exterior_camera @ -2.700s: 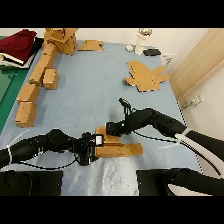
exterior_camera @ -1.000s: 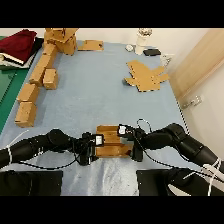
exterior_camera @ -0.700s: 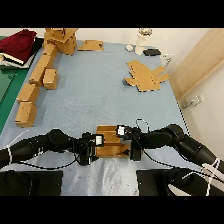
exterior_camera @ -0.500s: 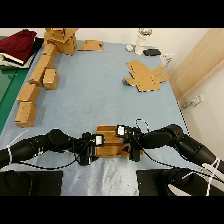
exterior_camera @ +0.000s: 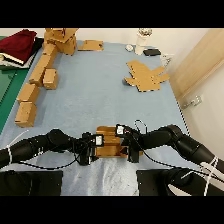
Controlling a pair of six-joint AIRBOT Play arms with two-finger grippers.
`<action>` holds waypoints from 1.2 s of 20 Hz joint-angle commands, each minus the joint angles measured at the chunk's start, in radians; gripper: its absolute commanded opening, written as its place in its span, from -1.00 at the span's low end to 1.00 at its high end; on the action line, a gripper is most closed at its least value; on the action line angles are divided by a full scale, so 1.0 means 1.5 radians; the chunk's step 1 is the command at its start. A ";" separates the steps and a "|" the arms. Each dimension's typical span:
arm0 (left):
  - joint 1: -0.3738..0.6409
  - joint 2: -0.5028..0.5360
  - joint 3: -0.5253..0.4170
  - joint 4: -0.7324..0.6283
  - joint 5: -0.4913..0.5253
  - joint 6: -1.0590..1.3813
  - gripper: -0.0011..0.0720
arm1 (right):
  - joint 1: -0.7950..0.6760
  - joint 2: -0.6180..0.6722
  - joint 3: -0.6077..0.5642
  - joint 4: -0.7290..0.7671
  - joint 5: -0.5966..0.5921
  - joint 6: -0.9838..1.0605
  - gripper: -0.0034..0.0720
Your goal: Fold the box.
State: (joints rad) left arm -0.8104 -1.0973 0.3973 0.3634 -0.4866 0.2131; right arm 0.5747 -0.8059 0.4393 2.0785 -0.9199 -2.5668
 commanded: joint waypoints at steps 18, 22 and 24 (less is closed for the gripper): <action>0.000 0.000 0.001 0.000 0.001 0.000 0.22 | 0.042 -0.040 0.000 0.033 0.051 -0.070 0.67; 0.000 0.000 0.000 0.000 0.001 0.000 0.22 | 0.041 -0.041 0.000 0.015 0.050 -0.060 0.67; 0.000 0.000 0.000 0.000 0.001 0.000 0.22 | 0.042 -0.041 0.000 0.013 0.049 -0.047 0.67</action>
